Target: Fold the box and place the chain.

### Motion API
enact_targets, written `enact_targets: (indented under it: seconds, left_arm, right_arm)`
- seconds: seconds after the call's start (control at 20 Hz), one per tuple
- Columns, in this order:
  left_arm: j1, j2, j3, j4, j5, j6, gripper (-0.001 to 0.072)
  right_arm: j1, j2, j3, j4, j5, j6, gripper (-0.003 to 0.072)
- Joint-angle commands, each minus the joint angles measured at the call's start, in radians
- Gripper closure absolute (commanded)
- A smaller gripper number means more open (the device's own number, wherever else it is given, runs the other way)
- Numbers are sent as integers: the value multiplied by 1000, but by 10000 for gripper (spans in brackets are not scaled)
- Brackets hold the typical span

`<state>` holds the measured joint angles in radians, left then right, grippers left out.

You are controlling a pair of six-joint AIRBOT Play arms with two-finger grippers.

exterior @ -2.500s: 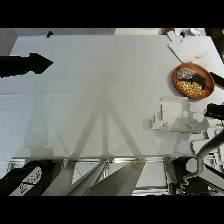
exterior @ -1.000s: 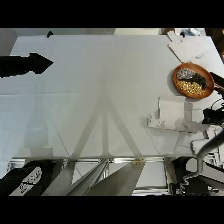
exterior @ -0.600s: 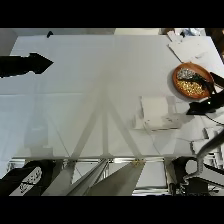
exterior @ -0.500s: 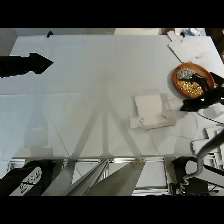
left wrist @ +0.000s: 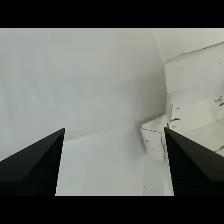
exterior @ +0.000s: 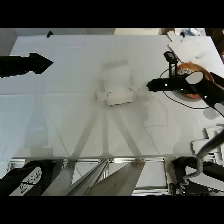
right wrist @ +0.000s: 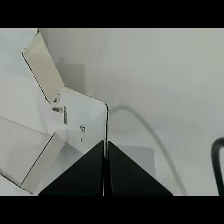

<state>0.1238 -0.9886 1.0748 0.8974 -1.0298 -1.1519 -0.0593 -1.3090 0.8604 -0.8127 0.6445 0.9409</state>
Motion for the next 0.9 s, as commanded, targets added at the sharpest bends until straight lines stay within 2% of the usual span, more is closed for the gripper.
enact_targets:
  seconds: [0.0,0.1,0.2,0.85]
  left_arm:
    - [-1,1,1,0,0,0,16]
    - [-1,1,1,0,0,0,16]
    - [-1,1,1,0,0,0,16]
    - [-1,1,1,0,0,0,16]
  right_arm:
    - [122,0,-70,93,-286,28,668]
    - [185,0,-139,142,-448,61,668]
    - [231,0,-166,147,-513,64,667]
    - [243,0,-167,142,-496,64,666]
